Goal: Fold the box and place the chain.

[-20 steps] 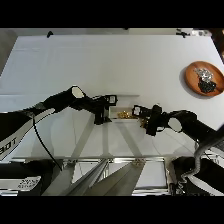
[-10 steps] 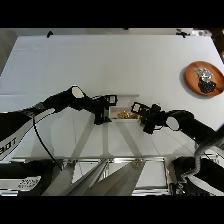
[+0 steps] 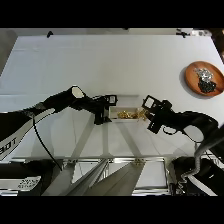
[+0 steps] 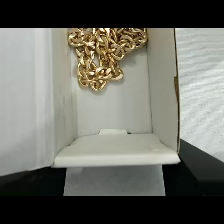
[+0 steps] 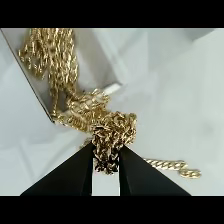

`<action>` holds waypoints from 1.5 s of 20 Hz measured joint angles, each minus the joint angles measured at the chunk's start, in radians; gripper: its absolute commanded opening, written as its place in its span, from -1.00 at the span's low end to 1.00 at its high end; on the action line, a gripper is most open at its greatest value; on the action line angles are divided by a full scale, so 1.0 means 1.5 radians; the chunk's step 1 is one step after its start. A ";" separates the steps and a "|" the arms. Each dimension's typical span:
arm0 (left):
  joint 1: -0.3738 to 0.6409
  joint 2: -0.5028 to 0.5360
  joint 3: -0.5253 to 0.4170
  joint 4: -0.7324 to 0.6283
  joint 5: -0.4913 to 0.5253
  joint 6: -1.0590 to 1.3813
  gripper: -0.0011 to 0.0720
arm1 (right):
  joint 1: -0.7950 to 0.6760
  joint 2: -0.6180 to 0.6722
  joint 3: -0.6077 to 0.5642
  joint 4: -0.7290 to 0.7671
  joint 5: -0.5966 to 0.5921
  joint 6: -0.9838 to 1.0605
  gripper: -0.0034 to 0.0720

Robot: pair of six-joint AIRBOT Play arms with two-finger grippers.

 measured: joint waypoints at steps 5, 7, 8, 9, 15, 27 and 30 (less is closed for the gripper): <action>0.000 0.000 0.000 0.000 0.000 0.000 0.16 | 0.000 0.111 0.000 0.096 -0.033 0.020 -0.89; 0.000 0.000 0.000 0.000 0.000 0.000 0.16 | 0.000 0.125 0.000 0.153 -0.046 0.019 -0.89; 0.000 0.000 0.000 0.000 0.000 0.000 0.16 | 0.000 0.127 0.000 0.179 -0.051 0.015 -0.89; 0.000 0.000 0.000 0.000 0.000 0.000 0.16 | 0.000 0.125 0.000 0.205 -0.055 0.009 -0.89; 0.000 0.000 0.000 0.000 0.000 0.000 0.16 | 0.000 0.041 0.000 0.328 -0.073 -0.032 -0.88; 0.000 0.000 0.000 0.000 0.000 0.000 0.16 | 0.000 -0.101 0.001 0.444 -0.096 0.001 -0.31; 0.000 0.000 0.000 0.000 0.000 0.000 0.16 | -0.004 -0.100 0.018 0.392 -0.081 0.071 -0.31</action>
